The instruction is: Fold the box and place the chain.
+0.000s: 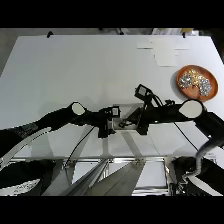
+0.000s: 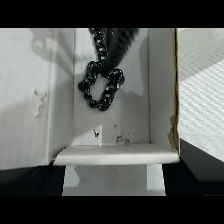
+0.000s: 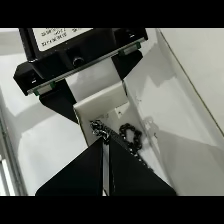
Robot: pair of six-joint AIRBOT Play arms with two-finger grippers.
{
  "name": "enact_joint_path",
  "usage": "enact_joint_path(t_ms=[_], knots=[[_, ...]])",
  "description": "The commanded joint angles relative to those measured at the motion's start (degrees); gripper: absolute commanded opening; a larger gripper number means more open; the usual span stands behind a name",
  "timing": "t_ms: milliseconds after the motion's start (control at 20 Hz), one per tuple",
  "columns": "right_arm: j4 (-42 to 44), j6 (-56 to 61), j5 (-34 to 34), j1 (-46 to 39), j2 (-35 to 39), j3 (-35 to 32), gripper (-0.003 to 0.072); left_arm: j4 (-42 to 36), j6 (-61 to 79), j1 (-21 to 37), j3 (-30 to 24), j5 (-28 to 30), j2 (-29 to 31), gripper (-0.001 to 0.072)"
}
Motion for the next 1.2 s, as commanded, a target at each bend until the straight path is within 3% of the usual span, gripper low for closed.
enact_joint_path(t_ms=[0, 50, 300, 500, 700, 900, 1000, 1150], knots=[[-1.9, 0.9, -1.3, 2.0, -2.9, 0.0, 0.0111, 0.0, 0.0, 0.0, 0.0, 0.0, 0.0, 0.0254], [-2.5, 1.2, -1.2, 2.0, -2.8, 0.0, 0.0138, 0.0, 0.0, 0.0, 0.0, 0.0, 0.0, 0.0254], [-9.4, 1.2, 2.3, 1.0, 4.5, 0.0, 0.0133, 0.0, 0.0, 0.0, 0.0, 0.0, 0.0, 0.0254], [-11.9, 1.4, 8.2, -11.0, 10.3, 0.0, 0.0094, 0.0, 0.0, 0.0, 0.0, 0.0, 0.0, 0.0254], [-12.3, -5.5, 9.6, -21.9, 9.5, -2.7, 0.0051, 0.0, 0.0, 0.0, 0.0, 0.0, 0.0, 0.0254], [-13.9, -23.8, 9.0, -22.1, 3.6, -8.2, 0.0064, 0.0, 0.0, 0.0, 0.0, 0.0, 0.0, 0.0254], [-12.6, -31.8, 8.1, -22.1, 1.9, -9.5, 0.0126, 0.0, 0.0, 0.0, 0.0, 0.0, 0.0, 0.0254], [-8.7, -36.9, 6.2, -22.1, 0.5, -10.0, 0.0119, 0.0, 0.0, 0.0, 0.0, 0.0, 0.0, 0.0254]])
